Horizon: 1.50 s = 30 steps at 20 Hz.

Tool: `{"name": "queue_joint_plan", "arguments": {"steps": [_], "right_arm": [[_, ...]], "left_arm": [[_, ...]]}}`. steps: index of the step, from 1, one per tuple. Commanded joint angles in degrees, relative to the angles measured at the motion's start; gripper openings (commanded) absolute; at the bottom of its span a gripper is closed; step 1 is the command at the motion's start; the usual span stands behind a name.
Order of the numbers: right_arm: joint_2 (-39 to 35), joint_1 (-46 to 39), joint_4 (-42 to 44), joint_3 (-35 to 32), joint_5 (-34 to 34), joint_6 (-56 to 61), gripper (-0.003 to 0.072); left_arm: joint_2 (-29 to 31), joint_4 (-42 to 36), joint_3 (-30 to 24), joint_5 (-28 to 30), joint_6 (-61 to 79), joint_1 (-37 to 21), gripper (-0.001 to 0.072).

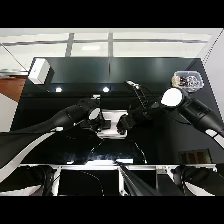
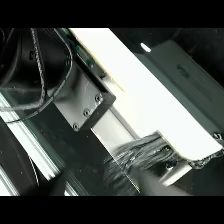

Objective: Fold the box and place the chain.

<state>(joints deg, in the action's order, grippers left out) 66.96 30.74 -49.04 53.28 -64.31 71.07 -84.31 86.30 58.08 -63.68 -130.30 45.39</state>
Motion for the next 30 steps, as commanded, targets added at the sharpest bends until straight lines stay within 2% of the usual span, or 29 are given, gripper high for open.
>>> {"name": "queue_joint_plan", "arguments": {"steps": [1, 3, 6, 8, 9, 10, 11, 12, 16, 19, 21, 23, 26, 28, 29, 30], "right_arm": [[-0.63, -1.18, 0.79, -0.31, -1.09, -0.61, 0.0526], [-3.21, -6.14, -0.13, -0.33, -5.53, -1.73, 0.0525], [-8.33, -18.27, -8.28, -0.42, -9.03, -1.86, 0.0525], [-9.18, -26.1, -15.41, -1.2, -6.58, -1.75, 0.0525], [-9.14, -29.14, -17.73, -2.38, -3.23, -1.6, 0.0527], [-9.05, -31.8, -19.37, -4.17, 1.2, -0.74, 0.0661], [-8.83, -33.55, -20.17, -5.97, 5.11, -0.11, 0.072], [-8.13, -34.67, -20.31, -7.5, 8.52, 0.24, 0.072], [-3.32, -34.88, -22.71, -8.39, 22.6, 12.39, 0.0712], [0.35, -32.76, -32.41, -8.09, 30.01, 24.76, 0.0711], [2.8, -30.67, -40.54, -6.69, 30.16, 33.53, 0.0699], [5.16, -28.61, -45.99, -5.22, 29.92, 39.93, 0.0651], [8.98, -25.86, -47.69, -2.89, 29.42, 43.23, 0.0604], [11.45, -24.04, -49.66, -0.81, 27.47, 46.18, 0.0602], [12.81, -23.21, -52.02, 0.24, 25.9, 48.54, 0.0538], [13.94, -22.62, -53.66, 1.14, 24.61, 50.6, 0.0536]], "left_arm": [[-0.02, 0.0, 0.02, -0.04, 0.0, 0.02, 0.0031], [-0.02, 0.0, 0.02, -0.04, 0.0, 0.02, 0.0031], [-0.02, 0.0, 0.02, 0.0, 0.0, 0.02, 0.0031], [-0.02, 0.02, 0.02, 0.02, 0.0, 0.02, 0.0031], [-0.02, 0.02, 0.02, 0.07, 0.0, 0.02, 0.0031], [-0.02, 0.02, 0.02, 0.09, 0.0, 0.02, 0.0031], [-0.02, 0.0, 0.02, 0.09, -0.02, 0.02, 0.0031], [-0.02, 0.0, 0.02, 0.07, 0.0, 0.02, 0.0031], [-0.02, 0.02, 0.02, 0.15, 0.0, 0.02, 0.0031], [-0.02, 0.0, 0.02, 0.13, 0.0, 0.02, 0.0031], [-0.02, 0.0, 0.02, 0.13, 0.0, 0.02, 0.0031], [-0.02, 0.02, 0.02, 0.17, 0.0, 0.02, 0.0031], [-0.02, 0.02, 0.02, 0.2, 0.0, 0.02, 0.0031], [-0.02, 0.02, 0.02, 0.2, 0.0, 0.02, 0.0031], [-0.02, 0.02, 0.02, 0.17, 0.0, 0.02, 0.0031], [-0.02, 0.02, 0.02, 0.17, 0.0, 0.02, 0.0031]]}}
